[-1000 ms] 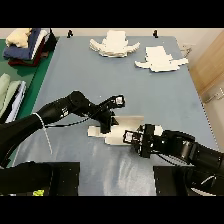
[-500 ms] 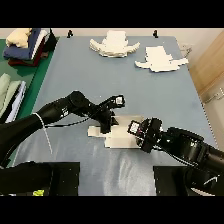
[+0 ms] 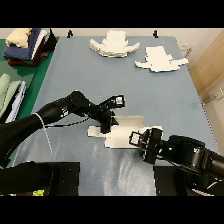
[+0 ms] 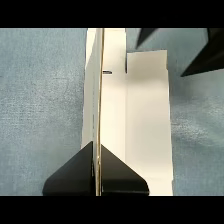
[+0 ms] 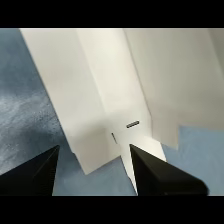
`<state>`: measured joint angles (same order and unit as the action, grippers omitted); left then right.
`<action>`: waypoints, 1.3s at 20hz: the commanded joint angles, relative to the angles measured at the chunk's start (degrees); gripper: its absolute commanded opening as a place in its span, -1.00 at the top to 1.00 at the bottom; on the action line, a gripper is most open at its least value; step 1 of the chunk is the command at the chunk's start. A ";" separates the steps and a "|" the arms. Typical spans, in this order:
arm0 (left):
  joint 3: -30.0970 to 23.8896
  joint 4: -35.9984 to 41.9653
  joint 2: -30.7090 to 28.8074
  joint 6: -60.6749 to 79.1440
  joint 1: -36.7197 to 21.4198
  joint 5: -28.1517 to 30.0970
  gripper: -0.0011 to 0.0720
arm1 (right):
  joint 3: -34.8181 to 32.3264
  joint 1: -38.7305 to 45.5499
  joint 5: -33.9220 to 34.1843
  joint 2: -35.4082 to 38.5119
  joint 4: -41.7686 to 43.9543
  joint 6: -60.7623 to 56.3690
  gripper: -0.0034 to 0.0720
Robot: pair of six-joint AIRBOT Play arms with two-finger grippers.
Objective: Fold the box.
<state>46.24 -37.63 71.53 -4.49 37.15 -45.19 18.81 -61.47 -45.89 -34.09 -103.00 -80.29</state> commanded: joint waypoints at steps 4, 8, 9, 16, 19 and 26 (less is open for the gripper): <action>0.07 -0.02 0.02 0.00 0.02 0.02 0.93 | -4.59 -2.14 7.56 -2.03 -1.18 5.66 -0.82; 0.07 0.00 0.02 0.02 0.02 0.04 0.93 | -4.59 -0.48 12.92 -4.15 -6.75 3.52 -0.82; 0.07 -0.02 0.02 0.00 0.02 0.02 0.93 | -4.59 0.02 12.98 -4.63 -7.65 3.08 -0.82; 0.07 -0.02 0.02 0.00 0.02 0.02 0.93 | -2.75 0.68 11.19 -4.76 -15.76 -8.26 -0.81; 0.07 0.00 0.02 0.00 0.02 0.04 0.93 | -0.50 0.70 8.79 -4.76 -17.33 -12.85 -0.81; 0.07 0.00 0.02 0.00 0.02 0.02 0.93 | 0.17 1.01 6.49 -4.74 -17.38 -13.79 -1.00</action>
